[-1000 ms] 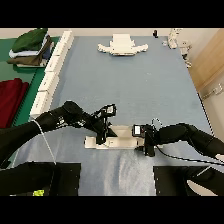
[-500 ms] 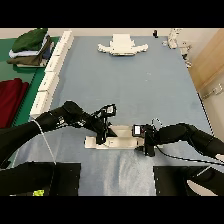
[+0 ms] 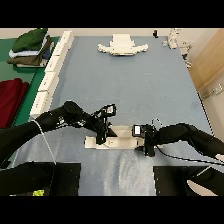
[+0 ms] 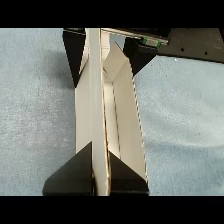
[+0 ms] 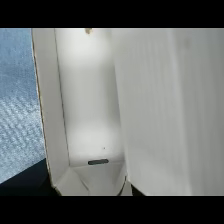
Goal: Fold the box.
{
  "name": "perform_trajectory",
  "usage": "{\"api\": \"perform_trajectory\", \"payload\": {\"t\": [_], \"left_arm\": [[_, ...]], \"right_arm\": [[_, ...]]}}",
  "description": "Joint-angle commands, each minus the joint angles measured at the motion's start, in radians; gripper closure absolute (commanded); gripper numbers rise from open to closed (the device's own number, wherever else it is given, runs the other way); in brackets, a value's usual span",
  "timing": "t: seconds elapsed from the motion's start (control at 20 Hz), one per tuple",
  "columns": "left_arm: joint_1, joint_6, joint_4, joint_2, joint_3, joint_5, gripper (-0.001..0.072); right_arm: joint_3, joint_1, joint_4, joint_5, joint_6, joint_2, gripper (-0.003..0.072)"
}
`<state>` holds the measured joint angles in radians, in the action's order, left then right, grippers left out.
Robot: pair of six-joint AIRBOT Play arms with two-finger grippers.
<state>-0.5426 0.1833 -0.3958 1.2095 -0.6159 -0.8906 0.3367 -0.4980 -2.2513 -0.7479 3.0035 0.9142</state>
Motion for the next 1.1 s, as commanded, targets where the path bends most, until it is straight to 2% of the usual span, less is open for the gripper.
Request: {"api": "perform_trajectory", "payload": {"t": [0.0, 0.15, 0.2, 0.25, 0.35, 0.4, 0.5, 0.6, 0.65, 0.8, 0.85, 0.9, 1.0, 1.05], "left_arm": [[0.0, 0.0, 0.0, 0.0, 0.0, 0.0, 0.0696], [0.0, 0.0, 0.0, 0.0, 0.0, 0.0, 0.0692], [0.0, 0.0, 0.0, 0.0, 0.0, 0.002, 0.0536], [0.0, -0.012, 0.0, 0.0, 0.0, 0.008, 0.0314], [0.0, -0.071, -0.002, -0.002, 0.0, 0.025, 0.0305], [0.004, -0.082, -0.003, -0.003, 0.0, 0.026, 0.0274], [0.024, -0.183, -0.045, -0.018, -0.001, 0.02, 0.0277], [0.061, -0.355, -0.169, -0.069, -0.002, -0.029, 0.0282], [0.084, -0.457, -0.239, -0.101, -0.002, -0.072, 0.0334], [0.145, -0.742, -0.418, -0.207, -0.001, -0.287, 0.0665], [0.151, -0.803, -0.428, -0.233, -0.001, -0.356, 0.0695], [0.148, -0.867, -0.412, -0.25, -0.001, -0.397, 0.0695], [0.111, -0.98, -0.278, -0.257, 0.0, -0.417, 0.0695], [0.069, -0.988, -0.175, -0.254, 0.0, -0.388, 0.0696]], "right_arm": [[0.001, -0.001, 0.0, -0.001, 0.0, 0.001, 0.0204], [0.001, -0.001, 0.0, -0.001, 0.0, 0.001, 0.0204], [0.001, -0.001, 0.0, -0.001, 0.0, 0.001, 0.0205], [0.001, -0.001, 0.0, -0.001, 0.0, 0.001, 0.0205], [0.001, -0.001, 0.0, -0.001, 0.0, 0.001, 0.0205], [0.001, -0.001, 0.0, 0.0, 0.0, 0.001, 0.0205], [0.001, -0.001, 0.0, -0.001, 0.0, 0.001, 0.0205], [0.001, -0.001, 0.0, 0.0, 0.0, 0.001, 0.0204], [0.001, -0.001, 0.0, -0.001, 0.0, 0.001, 0.0205], [0.001, -0.001, 0.0, -0.001, 0.0, 0.001, 0.0205], [0.001, -0.001, 0.0, -0.001, 0.0, 0.001, 0.0204], [0.001, -0.001, 0.0, -0.001, 0.0, 0.001, 0.0204], [0.001, -0.001, 0.0, -0.001, 0.0, 0.001, 0.0205], [0.001, -0.001, 0.0, -0.001, 0.0, 0.001, 0.0205]]}}
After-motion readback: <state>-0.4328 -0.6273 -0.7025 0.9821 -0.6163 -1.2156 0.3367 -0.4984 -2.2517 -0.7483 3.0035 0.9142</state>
